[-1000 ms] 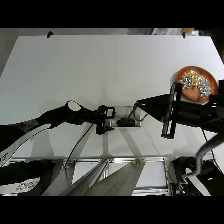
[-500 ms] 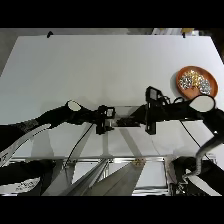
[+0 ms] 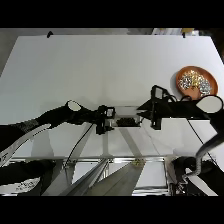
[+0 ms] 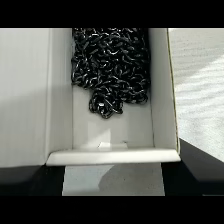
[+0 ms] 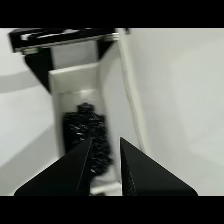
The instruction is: Fold the box and place the chain.
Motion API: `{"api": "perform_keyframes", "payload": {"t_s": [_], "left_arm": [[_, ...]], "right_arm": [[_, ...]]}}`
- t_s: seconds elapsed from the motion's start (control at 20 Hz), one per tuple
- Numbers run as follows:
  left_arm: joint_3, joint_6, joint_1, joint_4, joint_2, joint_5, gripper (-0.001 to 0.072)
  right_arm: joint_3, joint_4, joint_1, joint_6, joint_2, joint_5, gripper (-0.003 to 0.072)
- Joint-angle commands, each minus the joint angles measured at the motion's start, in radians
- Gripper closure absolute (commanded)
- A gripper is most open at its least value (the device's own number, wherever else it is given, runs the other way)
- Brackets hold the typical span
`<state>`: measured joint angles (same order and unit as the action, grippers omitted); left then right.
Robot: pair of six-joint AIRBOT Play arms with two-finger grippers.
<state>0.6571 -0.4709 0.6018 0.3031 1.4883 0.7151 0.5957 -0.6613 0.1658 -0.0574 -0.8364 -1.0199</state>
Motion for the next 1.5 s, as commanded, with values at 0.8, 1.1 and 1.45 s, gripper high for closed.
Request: {"api": "perform_keyframes", "payload": {"t_s": [0.8,1.1,1.45], "left_arm": [[0.000,0.000,0.000,0.000,0.000,0.000,0.0453],[0.000,0.000,0.000,0.000,0.000,0.000,0.0453],[0.000,0.000,0.000,0.000,0.000,0.000,0.0453]], "right_arm": [[-0.003,-0.389,-0.031,0.225,-0.333,0.278,0.0483],[-0.003,-0.389,-0.038,0.277,-0.396,0.280,0.0484],[-0.003,-0.391,-0.038,0.276,-0.406,0.225,0.0620]]}}
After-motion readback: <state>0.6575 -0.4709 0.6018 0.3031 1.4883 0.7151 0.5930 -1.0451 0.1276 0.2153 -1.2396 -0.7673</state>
